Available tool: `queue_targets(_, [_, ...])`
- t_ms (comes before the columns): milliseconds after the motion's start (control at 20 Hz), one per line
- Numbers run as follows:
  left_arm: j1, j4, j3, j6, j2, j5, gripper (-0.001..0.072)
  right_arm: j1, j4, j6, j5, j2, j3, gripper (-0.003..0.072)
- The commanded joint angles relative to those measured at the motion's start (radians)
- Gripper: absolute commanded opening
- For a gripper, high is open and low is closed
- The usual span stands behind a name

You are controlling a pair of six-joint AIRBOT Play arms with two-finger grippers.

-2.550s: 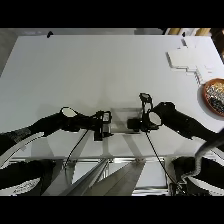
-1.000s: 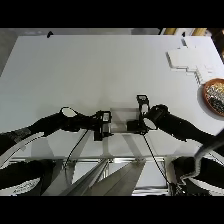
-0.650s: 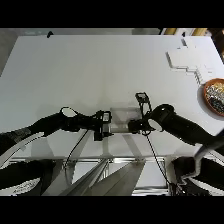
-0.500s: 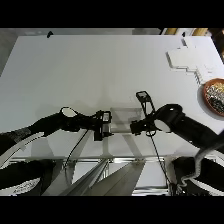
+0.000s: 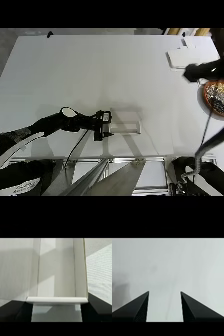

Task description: Fold the box and place the chain.

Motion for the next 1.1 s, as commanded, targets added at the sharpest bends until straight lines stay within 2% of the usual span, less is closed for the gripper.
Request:
queue_targets(0, [0.000, 0.000, 0.000, 0.000, 0.000, 0.000, 0.0330, -0.335, 0.000, -0.090, -0.020, -0.130, 0.135, 0.0396])
queue_targets(200, [0.000, 0.000, 0.000, 0.000, 0.000, 0.000, 0.0330, -0.513, 0.002, -0.143, -0.032, -0.290, 0.134, 0.0390])
queue_targets(500, [0.000, 0.000, 0.000, 0.000, 0.000, 0.000, 0.0330, -0.599, -0.004, -0.270, 0.000, -0.523, 0.125, 0.0258])
queue_targets(700, [0.000, 0.000, 0.000, 0.000, 0.000, 0.000, 0.0330, -0.698, 0.009, -0.304, -0.015, -0.586, 0.090, 0.0259])
queue_targets(800, [0.000, 0.000, 0.000, 0.000, 0.000, 0.000, 0.0330, -0.742, 0.069, -0.353, -0.030, -0.605, 0.068, 0.0252])
queue_targets(1050, [0.000, 0.000, 0.000, 0.000, 0.000, 0.000, 0.0330, -0.754, 0.078, -0.379, -0.087, -0.632, 0.055, 0.0224])
